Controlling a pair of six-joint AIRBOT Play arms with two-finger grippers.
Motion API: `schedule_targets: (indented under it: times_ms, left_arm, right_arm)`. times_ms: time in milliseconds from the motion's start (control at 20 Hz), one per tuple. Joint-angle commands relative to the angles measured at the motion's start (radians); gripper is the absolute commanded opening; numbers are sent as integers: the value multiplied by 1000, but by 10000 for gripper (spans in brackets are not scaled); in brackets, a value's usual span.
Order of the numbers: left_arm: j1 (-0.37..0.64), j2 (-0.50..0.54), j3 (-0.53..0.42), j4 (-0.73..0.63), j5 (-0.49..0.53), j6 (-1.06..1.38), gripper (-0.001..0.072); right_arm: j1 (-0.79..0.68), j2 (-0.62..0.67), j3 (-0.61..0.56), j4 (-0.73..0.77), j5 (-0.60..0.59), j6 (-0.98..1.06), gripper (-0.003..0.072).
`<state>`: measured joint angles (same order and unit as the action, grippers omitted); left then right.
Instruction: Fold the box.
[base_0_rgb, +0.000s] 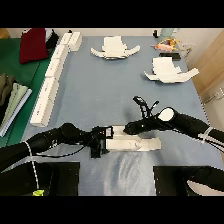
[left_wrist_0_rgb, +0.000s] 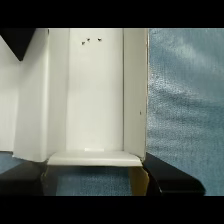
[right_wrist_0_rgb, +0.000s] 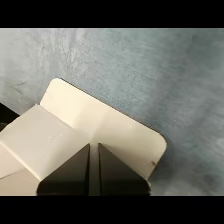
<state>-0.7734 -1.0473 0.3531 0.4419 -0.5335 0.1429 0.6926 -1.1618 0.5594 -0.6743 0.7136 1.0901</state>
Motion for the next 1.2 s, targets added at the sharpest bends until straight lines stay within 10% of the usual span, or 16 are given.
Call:
schedule_targets:
  times_ms: [0, 300, 500, 700, 1150]
  left_arm:
    - [0, 0, 0, 0, 0, -1, 525]
    - [0, 0, 0, 0, 0, -1, 525]
    - [0, 0, 0, -1, 1, -1, 525]
    - [0, 0, 0, -1, 0, -1, 525]
    - [0, 0, 0, 0, 0, -1, 525]
  right_arm:
    - [-1, 75, 5, -18, 29, -23, 84]
    - [-1, 441, 4, -288, 204, -44, 114]
    - [1, 591, -33, -538, 412, -60, 586]
    - [2, 661, -138, -533, 455, -208, 609]
    - [2, 668, -300, -463, 131, -665, 670]
